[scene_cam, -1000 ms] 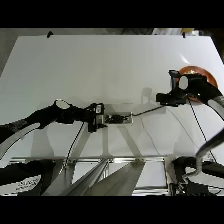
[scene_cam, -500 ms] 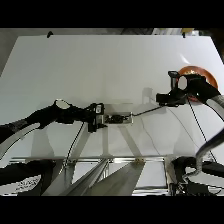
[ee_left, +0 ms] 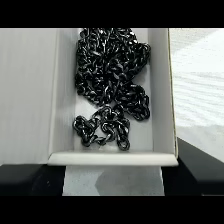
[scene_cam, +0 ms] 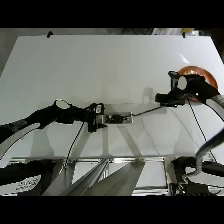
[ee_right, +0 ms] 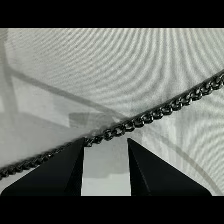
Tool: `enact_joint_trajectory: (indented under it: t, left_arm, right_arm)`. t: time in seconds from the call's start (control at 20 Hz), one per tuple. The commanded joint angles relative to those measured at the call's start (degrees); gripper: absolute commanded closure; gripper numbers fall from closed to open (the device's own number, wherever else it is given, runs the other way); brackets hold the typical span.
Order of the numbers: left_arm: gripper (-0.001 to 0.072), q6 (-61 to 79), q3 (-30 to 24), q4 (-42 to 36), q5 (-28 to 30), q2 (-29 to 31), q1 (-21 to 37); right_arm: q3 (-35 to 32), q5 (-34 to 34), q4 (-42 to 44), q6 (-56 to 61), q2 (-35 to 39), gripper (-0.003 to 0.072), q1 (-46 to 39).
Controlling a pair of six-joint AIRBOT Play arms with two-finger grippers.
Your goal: Fold the box and place the chain.
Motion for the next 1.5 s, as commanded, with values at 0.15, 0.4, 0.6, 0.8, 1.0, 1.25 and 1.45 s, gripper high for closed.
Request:
enact_joint_trajectory:
  t: [0.15,0.4,0.6,0.8,1.0,1.25,1.45]
  left_arm:
    - [0.0398,0.0,0.0,0.0,0.0,0.0,0.0]
    - [0.0398,0.0,0.0,0.0,0.0,0.0,0.0]
    - [0.0398,0.0,0.0,0.0,0.0,0.0,0.0]
    - [0.0398,0.0,0.0,0.0,0.0,0.0,0.0]
    - [0.0398,0.0,0.0,0.0,0.0,0.0,0.0]
    - [0.0398,0.0,0.0,0.0,0.0,0.0,0.0]
    - [0.0398,0.0,0.0,0.0,0.0,0.0,0.0]
  right_arm:
    - [0.0,1.5,0.0,-0.1,-1.5,0.0536,0.0]
    - [0.0,2.7,0.7,-4.7,1.2,0.0671,0.0]
    - [0.0,2.8,1.4,-7.2,9.9,0.0671,0.0]
    - [0.0,4.4,10.5,-13.0,20.4,0.0671,0.0]
    - [0.0,4.8,20.8,-17.2,29.8,0.0671,2.8]
    - [0.0,1.9,21.8,-15.9,35.5,0.0670,15.9]
    - [0.0,-6.9,21.8,-13.4,35.6,0.0670,27.4]
